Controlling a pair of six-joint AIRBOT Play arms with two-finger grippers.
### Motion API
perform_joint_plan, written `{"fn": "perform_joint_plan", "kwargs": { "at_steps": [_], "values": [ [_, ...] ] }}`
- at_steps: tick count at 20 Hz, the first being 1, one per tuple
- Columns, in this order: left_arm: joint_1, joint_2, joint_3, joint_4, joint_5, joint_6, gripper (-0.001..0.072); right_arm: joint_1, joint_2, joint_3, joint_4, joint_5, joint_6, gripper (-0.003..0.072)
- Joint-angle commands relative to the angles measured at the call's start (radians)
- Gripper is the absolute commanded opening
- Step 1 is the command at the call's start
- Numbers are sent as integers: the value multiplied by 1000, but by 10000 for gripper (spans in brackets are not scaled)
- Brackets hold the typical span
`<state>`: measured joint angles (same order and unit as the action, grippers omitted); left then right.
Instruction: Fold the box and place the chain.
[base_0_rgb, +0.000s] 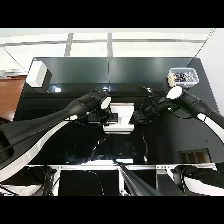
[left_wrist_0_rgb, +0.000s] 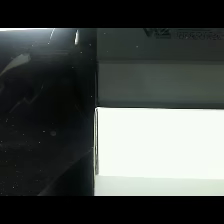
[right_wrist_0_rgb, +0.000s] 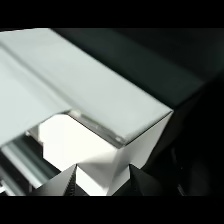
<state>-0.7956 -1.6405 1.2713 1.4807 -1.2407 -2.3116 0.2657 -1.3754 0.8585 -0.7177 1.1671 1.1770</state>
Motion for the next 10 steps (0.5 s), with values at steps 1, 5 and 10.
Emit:
{"fn": "perform_joint_plan", "kwargs": {
  "at_steps": [1,5,10],
  "values": [
    [0,-1,0,0,1,1,25,63,0,14,-115,-84,153,353],
    [0,-1,0,0,0,8,25,152,-1,19,-259,-170,367,353],
    [0,-1,0,2,0,8,25,293,-8,127,-621,-127,685,353]
  ]
}}
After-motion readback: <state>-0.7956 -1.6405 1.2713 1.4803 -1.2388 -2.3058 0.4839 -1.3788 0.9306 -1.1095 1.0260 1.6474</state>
